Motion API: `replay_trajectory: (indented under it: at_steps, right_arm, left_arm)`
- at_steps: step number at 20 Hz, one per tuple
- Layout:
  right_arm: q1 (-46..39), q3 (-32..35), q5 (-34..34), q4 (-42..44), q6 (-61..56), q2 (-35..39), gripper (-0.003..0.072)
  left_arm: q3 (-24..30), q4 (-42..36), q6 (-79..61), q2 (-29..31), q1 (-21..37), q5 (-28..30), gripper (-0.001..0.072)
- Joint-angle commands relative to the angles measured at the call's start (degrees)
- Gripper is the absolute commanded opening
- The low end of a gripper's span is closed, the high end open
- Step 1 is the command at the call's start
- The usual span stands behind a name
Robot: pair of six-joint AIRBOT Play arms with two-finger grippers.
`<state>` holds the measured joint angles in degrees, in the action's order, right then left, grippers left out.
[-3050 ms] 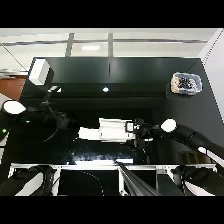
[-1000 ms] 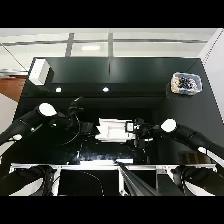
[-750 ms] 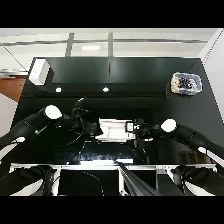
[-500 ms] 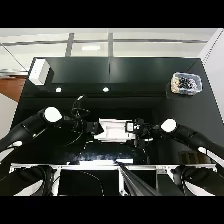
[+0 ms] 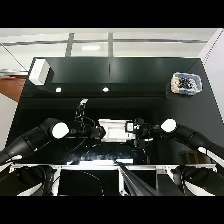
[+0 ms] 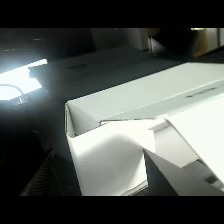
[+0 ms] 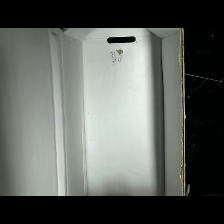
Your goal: Fold the box and place the chain.
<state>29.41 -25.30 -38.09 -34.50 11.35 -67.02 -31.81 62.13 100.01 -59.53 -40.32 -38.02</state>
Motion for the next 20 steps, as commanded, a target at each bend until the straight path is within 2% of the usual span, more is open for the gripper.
replay_trajectory:
  at_steps: [1, 13, 16, 18, 20]
  right_arm:
    - [0.00, 0.02, 0.00, 0.02, -0.02, 0.04, 0.0481]
    - [0.00, 0.02, 0.00, 0.02, -0.02, 0.04, 0.0481]
    - [0.00, 0.02, 0.00, 0.02, -0.02, 0.04, 0.0482]
    - [0.00, 0.02, 0.00, 0.02, -0.02, 0.04, 0.0481]
    - [0.00, 0.02, -0.02, 0.02, -0.02, 0.04, 0.0481]
  left_arm:
    - [0.13, 5.42, 7.61, 0.20, -2.27, 2.14, 0.0608]
    - [0.00, 5.40, 9.94, -0.46, -2.58, 2.36, 0.0608]
    - [-1.44, 5.40, 9.94, -0.52, -2.58, 1.75, 0.0608]
    - [-3.04, 5.42, 9.94, -1.16, -2.58, 0.33, 0.0608]
    - [-5.14, 5.40, 9.94, -2.89, -2.60, -3.45, 0.0608]
